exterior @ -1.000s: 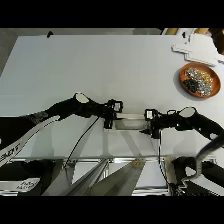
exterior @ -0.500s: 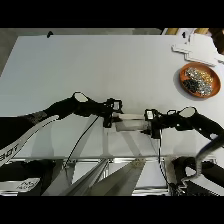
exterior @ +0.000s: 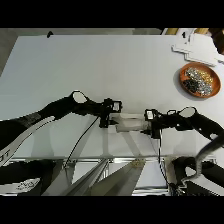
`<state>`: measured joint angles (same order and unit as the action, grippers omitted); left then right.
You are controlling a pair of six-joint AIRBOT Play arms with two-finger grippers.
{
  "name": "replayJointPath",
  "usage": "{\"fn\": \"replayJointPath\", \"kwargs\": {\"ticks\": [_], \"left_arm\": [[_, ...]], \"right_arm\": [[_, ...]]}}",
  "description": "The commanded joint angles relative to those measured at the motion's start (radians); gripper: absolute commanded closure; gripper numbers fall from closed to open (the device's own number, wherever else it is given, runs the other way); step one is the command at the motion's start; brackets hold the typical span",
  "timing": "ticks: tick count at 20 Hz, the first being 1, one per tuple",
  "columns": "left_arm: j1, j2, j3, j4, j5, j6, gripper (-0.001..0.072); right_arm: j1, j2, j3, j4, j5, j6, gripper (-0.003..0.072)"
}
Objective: Fold the box and place the chain.
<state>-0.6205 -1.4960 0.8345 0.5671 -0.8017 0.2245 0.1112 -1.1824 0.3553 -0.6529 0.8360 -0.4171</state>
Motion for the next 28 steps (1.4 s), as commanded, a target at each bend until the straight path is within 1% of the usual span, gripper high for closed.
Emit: {"fn": "replayJointPath", "kwargs": {"ticks": [1,4,6,7,9,10,11,12,14,16,17,19,20,22,24,25,26,28], "left_arm": [[0.014,0.057,-0.001,0.209,0.001,-0.266,0.0161],[0.072,0.141,-0.001,0.267,0.002,-0.36,0.0161],[0.114,0.199,-0.001,0.307,-0.019,-0.43,0.0163],[0.125,0.23,-0.001,0.326,-0.033,-0.458,0.021],[0.118,0.292,-0.001,0.354,-0.086,-0.473,0.0493],[0.104,0.318,-0.001,0.353,-0.12,-0.473,0.0652],[0.077,0.341,-0.001,0.352,-0.158,-0.481,0.0705],[0.043,0.354,-0.001,0.352,-0.18,-0.521,0.0705],[-0.058,0.355,-0.001,0.354,-0.18,-0.601,0.0705],[-0.172,0.339,-0.001,0.353,-0.117,-0.631,0.0705],[-0.225,0.329,-0.001,0.348,-0.051,-0.658,0.0705],[-0.322,0.299,-0.001,0.307,0.15,-0.723,0.0704],[-0.347,0.279,-0.001,0.277,0.261,-0.726,0.0703],[-0.364,0.232,0.0,0.194,0.491,-0.726,0.0704],[-0.355,0.168,0.011,0.037,0.668,-0.726,0.0702],[-0.341,0.129,0.026,-0.016,0.69,-0.727,0.0702],[-0.325,0.089,0.045,-0.019,0.674,-0.727,0.0702],[-0.285,0.013,0.083,-0.019,0.597,-0.727,0.0702]], "right_arm": [[0.0,0.0,0.0,0.002,-0.002,0.001,0.0366],[0.0,0.0,0.0,0.002,-0.001,0.001,0.0366],[0.0,0.0,0.0,0.002,-0.001,0.001,0.0366],[0.0,0.0,0.0,0.002,-0.002,0.001,0.0366],[0.0,0.0,0.0,0.002,-0.001,0.001,0.0366],[0.0,0.0,0.0,0.002,-0.001,0.001,0.0366],[0.0,0.0,0.0,0.002,-0.001,0.001,0.0366],[0.0,0.0,0.0,0.002,-0.001,0.001,0.0366],[0.0,0.0,0.0,0.002,-0.001,0.001,0.0366],[0.0,0.0,0.0,0.002,-0.001,0.001,0.0366],[0.0,0.0,0.0,0.002,-0.001,0.001,0.0366],[0.0,0.0,0.0,0.002,-0.001,0.001,0.0366],[0.0,0.0,0.0,0.002,-0.001,0.001,0.0366],[0.0,0.0,0.0,0.002,-0.001,0.001,0.0366],[0.0,0.0,0.0,0.002,-0.001,0.001,0.0366],[0.0,0.0,0.0,0.002,-0.001,0.001,0.0366],[0.0,0.0,0.0,0.002,-0.001,0.001,0.0366],[0.0,0.0,0.0,0.002,-0.001,0.001,0.0366]]}}
